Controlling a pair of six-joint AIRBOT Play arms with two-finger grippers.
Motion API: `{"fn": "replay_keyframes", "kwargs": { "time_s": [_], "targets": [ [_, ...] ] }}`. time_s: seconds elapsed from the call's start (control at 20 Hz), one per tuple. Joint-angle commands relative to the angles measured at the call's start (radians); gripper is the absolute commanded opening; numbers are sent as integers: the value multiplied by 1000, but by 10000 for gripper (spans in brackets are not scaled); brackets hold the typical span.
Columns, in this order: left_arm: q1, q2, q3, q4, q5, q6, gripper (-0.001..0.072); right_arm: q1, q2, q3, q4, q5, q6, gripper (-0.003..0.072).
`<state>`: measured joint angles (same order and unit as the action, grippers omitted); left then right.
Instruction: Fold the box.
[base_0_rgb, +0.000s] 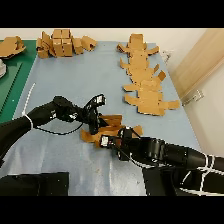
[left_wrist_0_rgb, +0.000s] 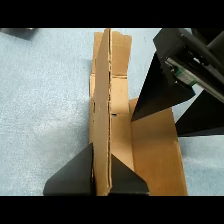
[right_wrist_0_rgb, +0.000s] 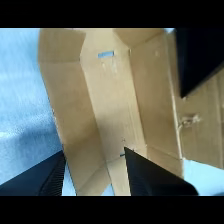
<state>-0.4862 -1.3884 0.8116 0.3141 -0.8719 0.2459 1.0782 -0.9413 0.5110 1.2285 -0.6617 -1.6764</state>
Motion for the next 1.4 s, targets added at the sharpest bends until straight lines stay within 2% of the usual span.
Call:
{"fn": "replay_keyframes", "kwargs": {
  "time_s": [0.0,0.05,0.2,0.3,0.45,0.7,1.35],
  "targets": [
    [0,-1,0,0,0,0,13,-35,21,1,50,22,0,565],
    [0,-1,0,0,0,0,13,-59,27,1,89,28,-19,565],
    [0,-1,0,0,0,0,13,-139,50,1,269,40,-270,566],
    [0,-1,0,0,0,0,13,-212,73,0,413,6,-405,565],
    [0,-1,0,0,0,0,13,-306,108,0,537,-34,-536,565],
    [0,-1,0,0,0,0,13,-357,124,0,544,-49,-568,565],
    [0,-1,0,0,0,0,13,-393,100,-1,522,44,-733,565]
  ]
}}
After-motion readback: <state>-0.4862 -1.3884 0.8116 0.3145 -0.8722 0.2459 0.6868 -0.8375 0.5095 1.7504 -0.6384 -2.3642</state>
